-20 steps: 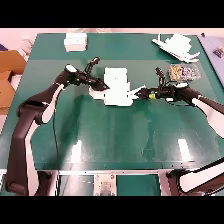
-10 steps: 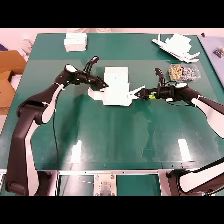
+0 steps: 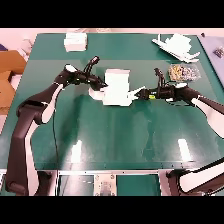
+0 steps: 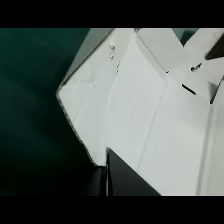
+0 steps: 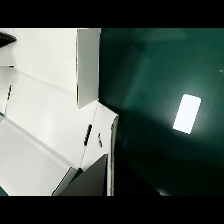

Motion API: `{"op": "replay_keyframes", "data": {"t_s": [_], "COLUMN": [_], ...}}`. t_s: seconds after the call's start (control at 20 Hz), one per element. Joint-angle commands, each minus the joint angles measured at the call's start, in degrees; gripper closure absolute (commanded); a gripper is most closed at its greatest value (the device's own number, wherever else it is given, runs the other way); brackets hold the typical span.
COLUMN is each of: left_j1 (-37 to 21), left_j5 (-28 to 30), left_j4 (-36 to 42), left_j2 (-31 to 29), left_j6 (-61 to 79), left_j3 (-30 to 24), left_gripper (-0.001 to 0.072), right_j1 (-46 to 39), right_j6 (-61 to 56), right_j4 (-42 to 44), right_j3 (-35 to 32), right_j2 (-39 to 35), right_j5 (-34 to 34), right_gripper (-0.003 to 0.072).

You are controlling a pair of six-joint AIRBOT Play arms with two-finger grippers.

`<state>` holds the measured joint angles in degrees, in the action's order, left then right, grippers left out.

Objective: Fold the box and place the chain.

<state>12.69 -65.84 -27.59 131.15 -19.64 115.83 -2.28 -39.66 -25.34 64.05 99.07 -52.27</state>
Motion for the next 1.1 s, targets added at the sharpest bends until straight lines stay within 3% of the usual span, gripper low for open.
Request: {"op": "replay_keyframes", "data": {"t_s": [0.0, 0.4, 0.75, 0.9, 1.05], "left_j1": [0.1, -1.6, -1.6, -1.6, -1.6], "left_j5": [-6.5, -13.8, -14.7, -14.6, -14.6], "left_j4": [0.2, 3.8, 4.0, 4.0, 3.8], "left_j2": [0.0, 0.0, 0.0, 0.0, 0.0], "left_j6": [8.9, 19.2, 21.7, 22.7, 23.2], "left_j3": [0.0, 0.0, -0.2, -0.2, -0.2], "left_gripper": [0.0684, 0.0686, 0.0687, 0.0687, 0.0687], "right_j1": [0.0, 0.4, 0.9, 0.1, -2.5], "right_j6": [0.3, 1.1, 1.1, 0.9, 0.9], "right_j4": [0.3, 0.3, 0.3, 1.0, 1.2], "right_j3": [0.1, 0.0, 0.0, 0.1, 0.2], "right_j2": [0.0, 0.0, 0.0, 0.0, 0.0], "right_j5": [0.2, 0.2, 0.8, 0.8, 0.8], "right_gripper": [0.0673, 0.0675, 0.0670, 0.0418, 0.0365]}}
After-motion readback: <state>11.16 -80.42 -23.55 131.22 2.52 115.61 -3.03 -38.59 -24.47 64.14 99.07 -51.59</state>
